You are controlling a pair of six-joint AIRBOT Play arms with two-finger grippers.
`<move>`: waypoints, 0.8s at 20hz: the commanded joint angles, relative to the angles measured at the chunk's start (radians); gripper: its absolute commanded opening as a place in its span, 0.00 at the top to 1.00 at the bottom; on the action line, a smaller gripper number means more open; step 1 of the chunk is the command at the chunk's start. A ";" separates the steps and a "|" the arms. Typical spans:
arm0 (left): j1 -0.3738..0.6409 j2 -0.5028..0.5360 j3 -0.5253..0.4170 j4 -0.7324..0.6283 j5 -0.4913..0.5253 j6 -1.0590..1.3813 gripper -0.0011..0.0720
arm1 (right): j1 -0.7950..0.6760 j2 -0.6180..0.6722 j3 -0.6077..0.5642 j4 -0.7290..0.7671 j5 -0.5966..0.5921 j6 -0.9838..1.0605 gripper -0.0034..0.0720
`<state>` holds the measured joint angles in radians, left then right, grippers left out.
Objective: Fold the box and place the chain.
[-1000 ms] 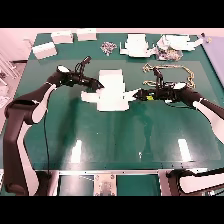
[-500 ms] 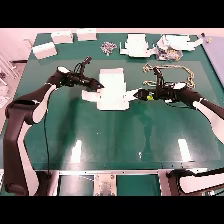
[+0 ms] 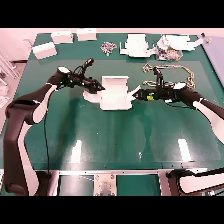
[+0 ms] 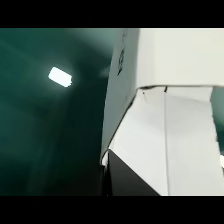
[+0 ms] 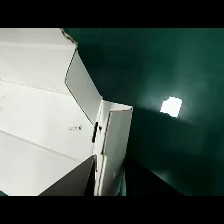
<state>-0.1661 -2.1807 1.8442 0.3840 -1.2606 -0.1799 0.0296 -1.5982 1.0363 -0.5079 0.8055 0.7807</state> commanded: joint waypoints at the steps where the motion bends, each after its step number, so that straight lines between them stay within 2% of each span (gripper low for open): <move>1: 0.002 0.000 0.000 -0.002 -0.053 0.211 0.96 | -0.018 0.000 0.001 0.000 0.016 -0.034 0.64; 4: 0.002 0.000 -0.001 -0.006 -0.067 0.335 0.97 | -0.050 0.004 0.002 0.042 0.064 -0.037 0.64; 7: 0.009 0.000 -0.006 -0.014 -0.090 0.408 0.97 | -0.085 0.004 0.002 0.180 0.068 -0.109 0.64; 10: 0.052 0.000 -0.056 -0.154 -0.110 0.489 0.97 | -0.117 0.004 0.002 0.293 0.068 -0.195 0.64; 12: 0.079 0.000 -0.088 -0.192 -0.131 0.520 0.97 | -0.127 0.004 0.002 0.323 0.067 -0.218 0.65; 16: 0.066 0.000 -0.132 -0.190 -0.115 0.563 0.97 | -0.129 0.003 0.002 0.325 0.066 -0.217 0.65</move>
<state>-0.1017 -2.1807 1.7424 0.2192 -1.3773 0.3313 -0.0929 -1.5951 1.0367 -0.2134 0.8707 0.5827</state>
